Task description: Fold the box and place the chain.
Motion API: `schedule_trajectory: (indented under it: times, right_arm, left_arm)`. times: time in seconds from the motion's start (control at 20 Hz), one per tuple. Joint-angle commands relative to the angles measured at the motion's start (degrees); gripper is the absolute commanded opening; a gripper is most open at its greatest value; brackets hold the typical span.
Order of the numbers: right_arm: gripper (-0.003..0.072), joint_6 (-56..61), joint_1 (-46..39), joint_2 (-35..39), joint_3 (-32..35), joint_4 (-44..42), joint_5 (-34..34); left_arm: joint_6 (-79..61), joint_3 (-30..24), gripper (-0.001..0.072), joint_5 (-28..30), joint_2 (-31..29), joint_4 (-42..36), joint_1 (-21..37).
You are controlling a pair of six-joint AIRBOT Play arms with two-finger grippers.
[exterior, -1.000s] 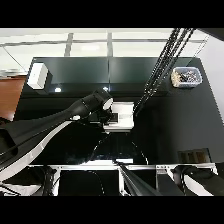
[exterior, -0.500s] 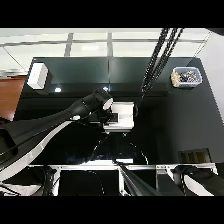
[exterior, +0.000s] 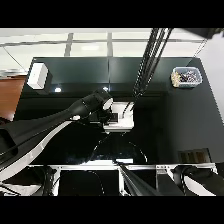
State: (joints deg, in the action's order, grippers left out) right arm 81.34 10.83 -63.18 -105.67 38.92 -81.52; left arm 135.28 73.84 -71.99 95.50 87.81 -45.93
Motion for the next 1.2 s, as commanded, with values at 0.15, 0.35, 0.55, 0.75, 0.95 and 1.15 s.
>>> schedule_trajectory:
  times: [0.15, 0.35, 0.55, 0.75, 0.95, 1.15]
  right_arm:
    - [0.0007, 2.2, 6.0, -2.0, 4.5, 10.8, -6.3]
    - [0.0006, 2.2, 6.6, -2.0, 10.5, 10.6, -4.9]
    - [0.0007, 2.2, 6.9, -2.0, 17.0, 10.6, -4.8]
    - [0.0007, 2.1, 10.2, -2.0, 27.1, 9.7, 2.8]
    - [0.0007, 2.2, 11.3, -2.0, 38.3, 10.7, 12.7]
    - [0.0007, 2.2, 11.7, -3.2, 46.6, 10.9, 19.0]
  left_arm:
    - [0.0, 0.0, 0.0029, 0.0, 0.0, 0.0, 0.0]
    - [0.0, 0.0, 0.0029, 0.0, 0.0, 0.0, 0.0]
    - [0.0, 0.0, 0.003, 0.0, 0.0, 0.0, 0.0]
    - [0.0, 0.0, 0.0029, 0.0, 0.0, 0.0, 0.0]
    - [0.0, 0.0, 0.0029, 0.0, 0.0, 0.0, 0.0]
    - [0.0, 0.0, 0.0029, 0.0, 0.0, 0.0, 0.0]
